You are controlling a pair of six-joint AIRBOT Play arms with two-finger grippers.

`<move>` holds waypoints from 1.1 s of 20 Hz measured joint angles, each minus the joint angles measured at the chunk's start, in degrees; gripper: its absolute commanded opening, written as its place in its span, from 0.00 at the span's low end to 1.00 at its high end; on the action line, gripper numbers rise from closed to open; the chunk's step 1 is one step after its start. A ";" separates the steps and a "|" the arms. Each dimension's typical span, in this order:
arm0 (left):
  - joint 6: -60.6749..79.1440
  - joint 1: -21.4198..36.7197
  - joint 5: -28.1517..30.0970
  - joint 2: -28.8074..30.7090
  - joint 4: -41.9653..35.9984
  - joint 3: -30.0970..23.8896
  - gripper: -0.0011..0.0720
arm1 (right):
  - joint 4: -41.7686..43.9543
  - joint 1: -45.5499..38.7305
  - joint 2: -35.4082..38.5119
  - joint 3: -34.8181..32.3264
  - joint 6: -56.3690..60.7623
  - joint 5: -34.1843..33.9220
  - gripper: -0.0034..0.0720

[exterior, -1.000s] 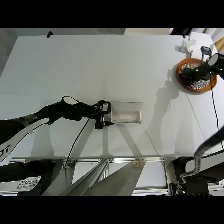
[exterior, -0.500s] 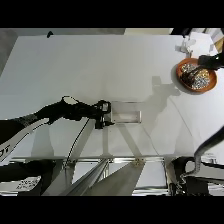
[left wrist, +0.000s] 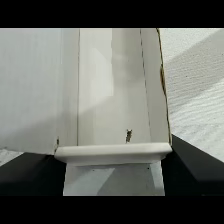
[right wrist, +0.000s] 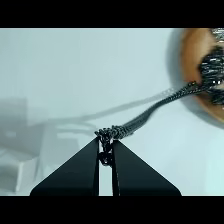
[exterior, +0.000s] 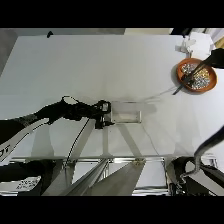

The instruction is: Fold the box and place the chain.

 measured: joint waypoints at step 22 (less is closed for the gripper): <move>0.00 0.00 -0.02 0.00 0.00 0.00 0.30 | 9.16 27.78 18.86 -36.94 -0.24 -16.52 0.06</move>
